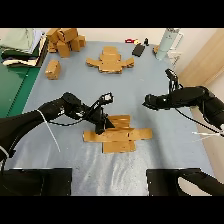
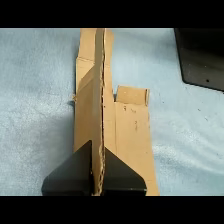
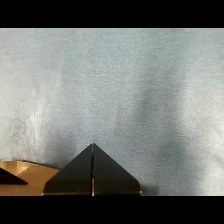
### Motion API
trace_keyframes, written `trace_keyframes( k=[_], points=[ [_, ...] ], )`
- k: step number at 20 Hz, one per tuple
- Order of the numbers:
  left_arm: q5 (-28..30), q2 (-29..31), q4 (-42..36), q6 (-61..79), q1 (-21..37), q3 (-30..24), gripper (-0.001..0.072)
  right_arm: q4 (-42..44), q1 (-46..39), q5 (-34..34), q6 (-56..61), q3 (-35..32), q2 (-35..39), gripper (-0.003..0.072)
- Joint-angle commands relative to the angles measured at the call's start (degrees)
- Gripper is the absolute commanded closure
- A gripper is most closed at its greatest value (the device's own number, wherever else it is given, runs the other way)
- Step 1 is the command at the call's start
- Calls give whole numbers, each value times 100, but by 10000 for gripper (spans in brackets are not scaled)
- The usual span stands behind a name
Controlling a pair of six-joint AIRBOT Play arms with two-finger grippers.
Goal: Fold the box.
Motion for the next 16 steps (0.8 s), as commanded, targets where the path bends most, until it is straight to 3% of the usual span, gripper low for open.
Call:
trace_keyframes(
  k=[1,11,16],
  points=[
    [125,-133,13,4,7,-4,698,-7,7,2,-2,4,-2,681],
    [332,-140,46,17,9,-4,696,-90,114,-76,-50,4,13,683],
    [140,-140,44,17,4,-4,696,-1561,1056,-439,566,4,240,683]
  ],
)
